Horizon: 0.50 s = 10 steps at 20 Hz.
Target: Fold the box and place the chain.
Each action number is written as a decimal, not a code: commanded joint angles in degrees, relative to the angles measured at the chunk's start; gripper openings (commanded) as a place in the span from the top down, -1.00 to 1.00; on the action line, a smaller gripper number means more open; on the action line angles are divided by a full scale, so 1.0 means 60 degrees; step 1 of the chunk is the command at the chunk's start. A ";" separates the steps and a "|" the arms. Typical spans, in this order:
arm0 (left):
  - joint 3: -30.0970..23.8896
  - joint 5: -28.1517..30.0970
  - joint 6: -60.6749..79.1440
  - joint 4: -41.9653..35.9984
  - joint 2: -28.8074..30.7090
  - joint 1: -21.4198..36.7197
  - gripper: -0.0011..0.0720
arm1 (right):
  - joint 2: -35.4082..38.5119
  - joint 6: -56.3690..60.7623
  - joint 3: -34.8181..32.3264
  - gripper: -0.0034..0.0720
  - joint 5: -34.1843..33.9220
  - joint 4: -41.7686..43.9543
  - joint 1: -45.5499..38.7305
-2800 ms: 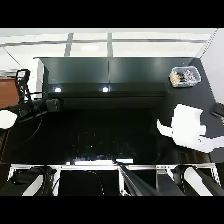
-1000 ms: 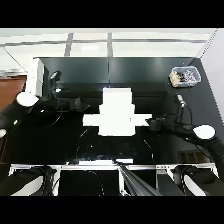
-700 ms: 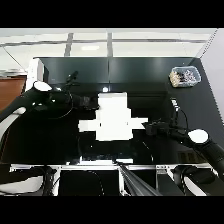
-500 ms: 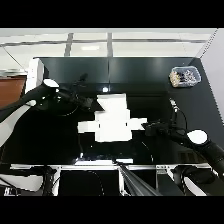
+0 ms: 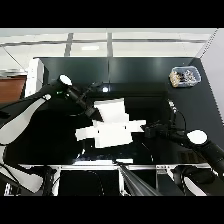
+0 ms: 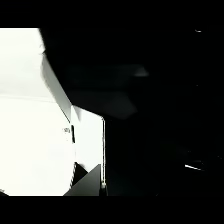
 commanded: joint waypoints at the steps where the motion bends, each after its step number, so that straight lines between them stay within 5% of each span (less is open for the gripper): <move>1: 0.0127 -0.0164 0.0339 0.0517 -0.0062 -0.0073 0.76 | 0.0007 0.0000 -0.0004 0.87 -0.0036 -0.0036 0.0000; 3: 0.0244 -0.0204 0.0339 0.0554 -0.0047 -0.0058 0.89 | 0.0007 0.0004 0.0149 0.68 -0.0073 -0.0288 -0.0022; 5: 0.0328 -0.0168 0.0251 0.0565 0.0127 -0.0015 0.90 | 0.0007 0.0120 0.0874 -0.61 0.0095 -0.1104 -0.0248; 6: 0.0324 -0.0102 0.0076 0.0634 0.0321 0.0004 0.90 | 0.0011 0.0117 0.1508 -0.81 0.0350 -0.1647 -0.0459; 10: -0.0608 0.0947 0.0240 0.0623 0.1891 -0.0098 0.90 | 0.0007 -0.0823 0.3741 -0.79 0.1512 -0.4382 -0.0652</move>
